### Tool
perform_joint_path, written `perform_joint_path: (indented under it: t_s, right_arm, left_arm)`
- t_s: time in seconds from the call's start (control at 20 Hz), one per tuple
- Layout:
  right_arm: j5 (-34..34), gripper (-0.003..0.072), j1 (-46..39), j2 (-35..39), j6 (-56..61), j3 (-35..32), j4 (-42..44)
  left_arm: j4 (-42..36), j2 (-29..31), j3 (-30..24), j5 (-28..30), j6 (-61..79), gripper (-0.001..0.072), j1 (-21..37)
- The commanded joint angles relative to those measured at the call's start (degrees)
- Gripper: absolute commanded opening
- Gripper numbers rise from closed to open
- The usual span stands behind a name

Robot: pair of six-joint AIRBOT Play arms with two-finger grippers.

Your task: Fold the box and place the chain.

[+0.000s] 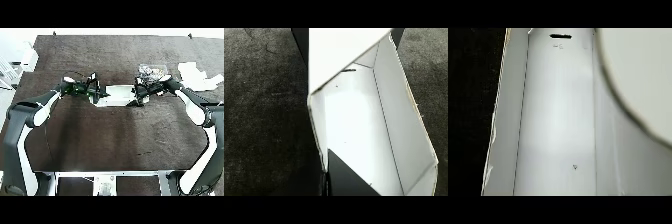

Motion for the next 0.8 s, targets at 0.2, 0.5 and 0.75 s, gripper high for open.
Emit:
perform_joint_path:
  t_s: [0.2, 0.5, 0.75]
  right_arm:
    - [-0.7, 0.0675, 0.1, -0.1, -0.1, 0.0, -0.3]
    - [-0.4, 0.0674, -0.9, -1.0, 0.5, -0.4, 3.3]
    - [0.0, 0.0674, -1.2, -1.4, 0.5, -0.4, 4.7]
  left_arm:
    - [0.0, 0.0, 0.0, 0.0, 0.0, 0.0021, 0.0]
    - [0.0, 0.0, 0.0, 0.0, 0.0, 0.0021, 0.0]
    - [0.0, 0.0, 0.0, 0.0, 0.0, 0.0021, 0.0]
